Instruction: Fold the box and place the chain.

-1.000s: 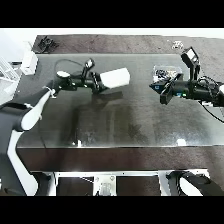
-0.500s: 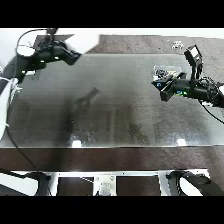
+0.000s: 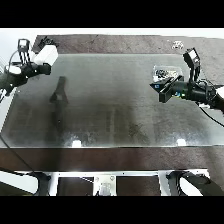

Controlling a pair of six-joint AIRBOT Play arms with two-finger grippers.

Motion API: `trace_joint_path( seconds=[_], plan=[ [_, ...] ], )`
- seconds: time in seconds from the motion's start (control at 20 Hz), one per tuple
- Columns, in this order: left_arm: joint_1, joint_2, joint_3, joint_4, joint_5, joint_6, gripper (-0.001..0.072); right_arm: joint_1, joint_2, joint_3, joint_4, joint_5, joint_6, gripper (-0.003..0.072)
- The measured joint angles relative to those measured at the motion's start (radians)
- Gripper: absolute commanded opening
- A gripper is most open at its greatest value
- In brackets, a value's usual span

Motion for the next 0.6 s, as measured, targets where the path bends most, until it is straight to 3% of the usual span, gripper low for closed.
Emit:
trace_joint_path(
  seconds=[0.6],
  plan=[
    [0.035,-0.144,-0.03,0.032,0.195,-0.093,0.0029,0.0,-0.005,-0.021,0.044,-0.001,0.001,0.0016]
  ],
)
